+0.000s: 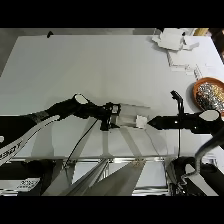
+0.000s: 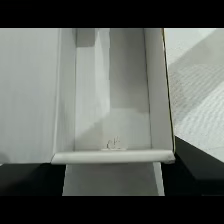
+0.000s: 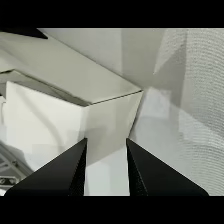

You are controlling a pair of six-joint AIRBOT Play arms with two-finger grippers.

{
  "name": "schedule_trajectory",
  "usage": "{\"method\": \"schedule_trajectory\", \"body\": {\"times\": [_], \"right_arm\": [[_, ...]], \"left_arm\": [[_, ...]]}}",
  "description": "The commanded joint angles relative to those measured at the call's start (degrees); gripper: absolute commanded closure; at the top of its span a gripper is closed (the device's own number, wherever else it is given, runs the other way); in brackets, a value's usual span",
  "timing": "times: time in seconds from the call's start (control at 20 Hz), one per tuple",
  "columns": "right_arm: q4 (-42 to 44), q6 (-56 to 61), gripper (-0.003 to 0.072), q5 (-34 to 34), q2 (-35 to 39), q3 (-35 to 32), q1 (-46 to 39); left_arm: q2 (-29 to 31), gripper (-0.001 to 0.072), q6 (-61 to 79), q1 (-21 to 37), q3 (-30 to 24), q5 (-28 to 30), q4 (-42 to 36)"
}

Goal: Fold the box and place the chain.

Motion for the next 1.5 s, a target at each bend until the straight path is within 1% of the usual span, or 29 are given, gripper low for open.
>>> {"method": "schedule_trajectory", "body": {"times": [0.0, 0.15, 0.3, 0.4, 0.5, 0.6, 0.75, 0.8, 0.95, 1.05, 1.25, 1.45], "right_arm": [[-1.75, 2.95, 0.0406, -0.04, 3.98, 0.04, 0.07], [-1.38, 2.95, 0.0406, -0.15, 4.09, 0.02, 0.07], [-1.70, 3.74, 0.0404, -1.20, 2.08, 0.00, 0.07], [-0.68, 3.82, 0.0374, -2.56, 1.01, 0.00, 0.07], [2.25, 3.80, 0.0345, -2.84, 0.90, 0.15, 0.39], [2.01, 5.31, 0.0345, -4.17, 0.90, 0.52, 2.97], [0.85, 11.54, 0.0345, -6.80, 0.90, 1.44, 10.12], [-1.14, 15.04, 0.0345, -8.66, 0.90, 2.19, 12.41], [-11.76, 31.80, 0.0346, -14.27, 0.17, 5.66, 18.93], [-18.10, 40.54, 0.0346, -15.19, -1.64, 8.48, 23.30], [-31.69, 60.70, 0.0346, -13.73, -6.99, 13.99, 31.52], [-40.89, 73.46, 0.0346, -9.70, -12.28, 18.53, 36.50]], "left_arm": [[0.00, 0.0277, -0.02, 0.02, 0.00, -0.09, 0.00], [0.00, 0.0277, -0.02, 0.04, 0.00, -0.07, 0.00], [0.00, 0.0277, -0.02, 0.04, 0.00, -0.09, 0.02], [0.00, 0.0277, -0.02, 0.04, 0.00, -0.07, 0.02], [0.00, 0.0277, -0.02, 0.04, 0.00, -0.09, 0.02], [0.00, 0.0277, -0.02, 0.04, 0.00, -0.07, 0.00], [0.00, 0.0277, -0.02, 0.04, 0.00, -0.07, 0.00], [0.00, 0.0277, -0.02, 0.02, 0.00, -0.07, 0.00], [0.00, 0.0277, -0.02, 0.02, 0.00, -0.07, 0.00], [0.00, 0.0277, -0.02, 0.02, 0.00, -0.07, 0.02], [0.00, 0.0277, -0.02, 0.02, 0.00, -0.07, 0.00], [0.00, 0.0277, -0.02, 0.02, 0.00, -0.09, 0.02]]}}
